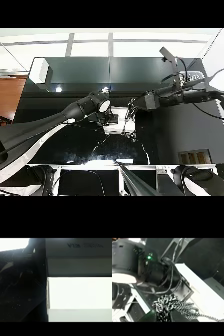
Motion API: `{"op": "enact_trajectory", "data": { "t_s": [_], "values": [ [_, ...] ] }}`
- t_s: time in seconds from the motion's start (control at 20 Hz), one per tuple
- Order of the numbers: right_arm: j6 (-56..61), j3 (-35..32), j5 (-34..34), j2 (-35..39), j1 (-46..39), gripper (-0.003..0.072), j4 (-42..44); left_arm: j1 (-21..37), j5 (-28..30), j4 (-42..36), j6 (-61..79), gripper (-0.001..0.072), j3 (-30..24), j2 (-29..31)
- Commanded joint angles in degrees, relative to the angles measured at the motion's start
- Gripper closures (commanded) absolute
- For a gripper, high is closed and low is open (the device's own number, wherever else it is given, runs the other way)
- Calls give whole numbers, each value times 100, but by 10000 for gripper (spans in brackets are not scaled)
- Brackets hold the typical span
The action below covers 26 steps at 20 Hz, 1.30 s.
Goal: Fold the box and place the chain.
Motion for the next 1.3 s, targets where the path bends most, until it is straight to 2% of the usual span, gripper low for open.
{"op": "enact_trajectory", "data": {
  "t_s": [0.0,0.15,0.45,0.5,0.55,0.6,0.7,0.85,0.95,1.1,1.15,1.2,1.25],
  "values": [
    [-2,-142,-160,-208,129,681,17,2,-9,2,0,681,2,0],
    [-2,-553,-219,-339,212,681,9,2,-9,2,0,681,2,0],
    [4,-1220,-907,-557,302,670,-20,2,-9,2,0,681,2,0],
    [4,-1244,-951,-560,299,566,-57,2,-9,4,0,681,2,0],
    [2,-1239,-946,-557,269,368,-155,2,-9,4,0,681,2,0],
    [0,-1235,-872,-555,170,345,-205,2,-9,4,0,681,2,0],
    [-76,-1141,-245,-459,-282,345,-472,2,-11,2,0,681,2,0],
    [-146,-1224,168,98,-960,345,-1325,2,-13,4,0,681,2,0],
    [-629,-1746,-199,647,-1091,346,-1447,2,0,4,0,682,2,0],
    [-1515,-2949,-1410,1167,-938,336,-870,2,-2,4,0,681,2,0],
    [-1545,-3289,-1886,1156,-780,127,-863,2,-4,4,0,681,2,0],
    [-1574,-3578,-2409,1154,-579,-34,-929,2,-2,4,0,681,2,0],
    [-1593,-3773,-2769,1152,-369,-34,-1150,2,-4,7,2,681,2,0]
  ]
}}
